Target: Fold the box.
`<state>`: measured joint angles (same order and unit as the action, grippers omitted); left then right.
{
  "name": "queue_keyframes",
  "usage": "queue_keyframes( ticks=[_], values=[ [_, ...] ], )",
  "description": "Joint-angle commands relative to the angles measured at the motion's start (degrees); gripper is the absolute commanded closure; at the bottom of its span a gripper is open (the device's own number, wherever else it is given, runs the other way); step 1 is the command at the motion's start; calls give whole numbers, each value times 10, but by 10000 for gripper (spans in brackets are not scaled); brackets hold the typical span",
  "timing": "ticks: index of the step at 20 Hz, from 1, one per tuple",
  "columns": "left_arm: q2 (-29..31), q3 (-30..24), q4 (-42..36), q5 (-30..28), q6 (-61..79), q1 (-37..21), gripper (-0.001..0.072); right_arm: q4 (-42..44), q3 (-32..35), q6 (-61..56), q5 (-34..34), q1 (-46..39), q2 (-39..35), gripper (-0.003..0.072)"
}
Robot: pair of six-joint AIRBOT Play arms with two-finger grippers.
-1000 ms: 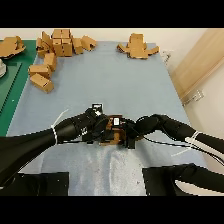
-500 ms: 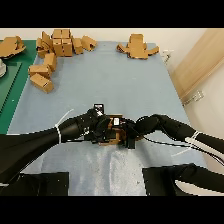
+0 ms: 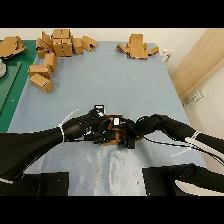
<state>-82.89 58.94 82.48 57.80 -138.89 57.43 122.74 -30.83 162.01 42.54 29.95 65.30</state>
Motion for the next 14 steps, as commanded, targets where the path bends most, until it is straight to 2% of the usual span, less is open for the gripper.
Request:
queue_keyframes(
  ticks=[1, 2, 10, 11, 12, 14],
  values=[
    [-3, 0, 0, -7, 0, 0, 666, 0, 0, 0, 0, 0, 0, 79],
    [-3, 0, 0, -12, 1, 0, 696, 0, 0, 0, 0, 0, 0, 79],
    [-3, 1, 0, -16, 1, 0, 691, 0, 0, 0, 0, 0, 0, 79],
    [-3, 1, 0, -16, 0, 0, 505, 0, 0, 0, 0, 0, 0, 78],
    [-3, 1, 0, -14, 0, 0, 360, 0, 0, 0, 0, 0, 0, 79],
    [-3, 1, 0, -10, 0, 0, 355, 0, 0, 0, 0, 0, 0, 79]
  ],
)
